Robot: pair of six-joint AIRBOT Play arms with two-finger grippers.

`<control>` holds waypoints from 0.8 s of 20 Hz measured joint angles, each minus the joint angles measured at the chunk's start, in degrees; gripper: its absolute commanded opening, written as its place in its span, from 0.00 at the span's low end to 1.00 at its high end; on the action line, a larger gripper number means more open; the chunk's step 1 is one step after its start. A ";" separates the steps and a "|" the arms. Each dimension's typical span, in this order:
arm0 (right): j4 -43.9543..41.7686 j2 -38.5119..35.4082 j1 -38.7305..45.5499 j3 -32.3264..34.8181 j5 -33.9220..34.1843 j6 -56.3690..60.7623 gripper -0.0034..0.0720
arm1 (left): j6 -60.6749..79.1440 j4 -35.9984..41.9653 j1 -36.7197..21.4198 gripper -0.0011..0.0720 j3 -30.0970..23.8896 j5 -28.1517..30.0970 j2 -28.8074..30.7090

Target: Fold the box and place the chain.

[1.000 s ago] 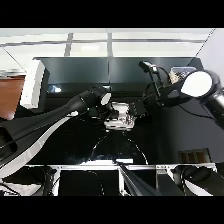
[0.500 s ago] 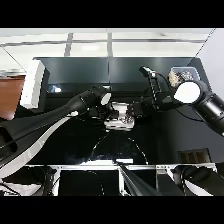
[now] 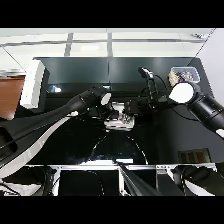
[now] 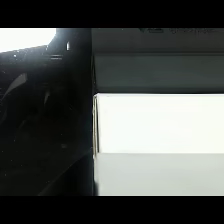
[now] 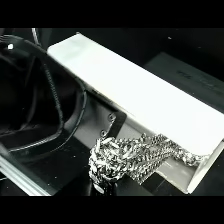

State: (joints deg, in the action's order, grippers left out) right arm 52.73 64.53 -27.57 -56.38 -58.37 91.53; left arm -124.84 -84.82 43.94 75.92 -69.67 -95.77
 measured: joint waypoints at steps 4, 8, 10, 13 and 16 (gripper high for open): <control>1.92 0.59 0.00 0.00 0.50 -0.02 0.41 | 0.02 0.00 0.00 0.05 0.00 0.00 0.00; 2.93 0.70 0.07 0.00 0.52 -0.02 0.41 | 0.02 0.00 0.00 0.05 0.00 0.02 0.00; 3.21 0.48 0.76 0.00 -0.55 -0.02 0.41 | 0.02 -0.02 0.00 0.05 0.00 0.02 0.00; 6.16 -1.49 3.26 0.00 -5.01 -0.04 0.41 | 0.02 0.02 0.00 0.05 0.00 0.02 0.00; 12.39 -5.20 6.54 0.00 -11.19 -0.04 0.41 | 0.02 0.13 -0.02 0.05 0.00 0.44 0.00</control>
